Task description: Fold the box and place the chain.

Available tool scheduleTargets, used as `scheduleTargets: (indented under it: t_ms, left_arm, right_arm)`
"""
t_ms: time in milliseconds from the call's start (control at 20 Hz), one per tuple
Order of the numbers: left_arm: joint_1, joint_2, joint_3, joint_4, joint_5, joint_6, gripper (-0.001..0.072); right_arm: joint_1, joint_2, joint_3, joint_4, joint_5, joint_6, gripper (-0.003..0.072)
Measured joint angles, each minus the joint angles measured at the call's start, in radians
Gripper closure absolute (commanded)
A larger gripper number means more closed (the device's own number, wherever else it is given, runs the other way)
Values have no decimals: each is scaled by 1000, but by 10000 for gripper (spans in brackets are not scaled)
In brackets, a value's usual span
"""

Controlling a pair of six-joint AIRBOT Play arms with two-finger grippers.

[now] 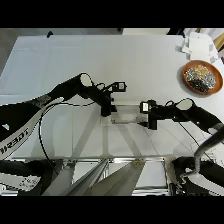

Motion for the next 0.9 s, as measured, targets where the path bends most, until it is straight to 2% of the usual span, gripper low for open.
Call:
scheduleTargets:
  t_ms: [650, 700, 750, 900]
  left_arm:
    - [0, 0, 0, -3, 6, -1, 699]
    - [0, 0, 0, -3, 5, -1, 699]
    - [0, 0, 0, -3, 5, -1, 699]
    - [0, 0, 0, -2, 3, 0, 699]
  right_arm:
    - [-32, -88, 14, 90, 23, -102, 45]
    - [-35, -89, 14, 92, 26, -112, 53]
    - [-37, -90, 14, 93, 29, -122, 108]
    - [-40, -92, 14, 97, 34, -150, 113]
